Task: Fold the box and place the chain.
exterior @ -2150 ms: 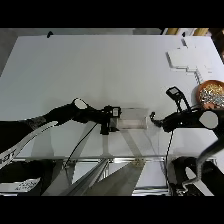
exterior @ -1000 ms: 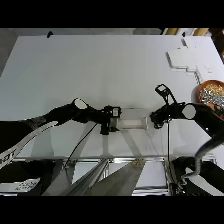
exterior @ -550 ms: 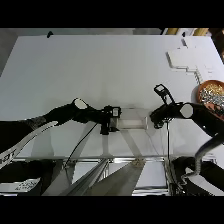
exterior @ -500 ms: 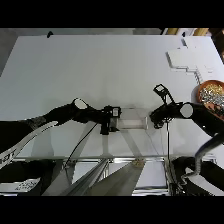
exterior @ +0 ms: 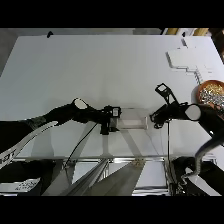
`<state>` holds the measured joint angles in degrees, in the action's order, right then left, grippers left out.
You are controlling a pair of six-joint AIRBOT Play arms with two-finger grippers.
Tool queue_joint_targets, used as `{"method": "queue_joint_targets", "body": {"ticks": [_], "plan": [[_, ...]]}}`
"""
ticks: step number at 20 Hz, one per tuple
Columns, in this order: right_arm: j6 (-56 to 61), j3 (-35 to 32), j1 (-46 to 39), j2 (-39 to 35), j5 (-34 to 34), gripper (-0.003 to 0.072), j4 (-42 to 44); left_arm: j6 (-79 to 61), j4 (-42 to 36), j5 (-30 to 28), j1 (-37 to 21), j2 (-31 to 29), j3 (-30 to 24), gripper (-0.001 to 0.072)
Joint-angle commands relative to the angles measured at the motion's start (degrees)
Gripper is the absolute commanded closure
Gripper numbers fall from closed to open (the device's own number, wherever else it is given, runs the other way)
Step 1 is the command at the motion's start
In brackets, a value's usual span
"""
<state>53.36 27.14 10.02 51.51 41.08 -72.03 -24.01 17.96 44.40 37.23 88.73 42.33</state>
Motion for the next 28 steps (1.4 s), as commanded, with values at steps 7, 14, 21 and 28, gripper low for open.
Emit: {"method": "queue_joint_targets", "body": {"ticks": [7,14,21,28], "plan": [[-6.1,0.0,0.7,-26.2,14.9,0.0670,13.3,0.0,0.0,0.0,0.0,0.0,0.0,0.0501],[-13.6,0.0,10.5,-26.6,13.7,0.0670,24.9,0.0,0.0,0.0,0.0,0.0,0.0,0.0501],[-16.0,0.0,18.7,-25.8,-0.8,0.0670,33.4,0.0,0.0,0.0,0.0,0.0,0.0,0.0501],[-19.0,0.0,27.3,-11.3,-3.8,0.0670,33.0,0.0,0.0,0.0,0.0,0.0,0.0,0.0501]]}}
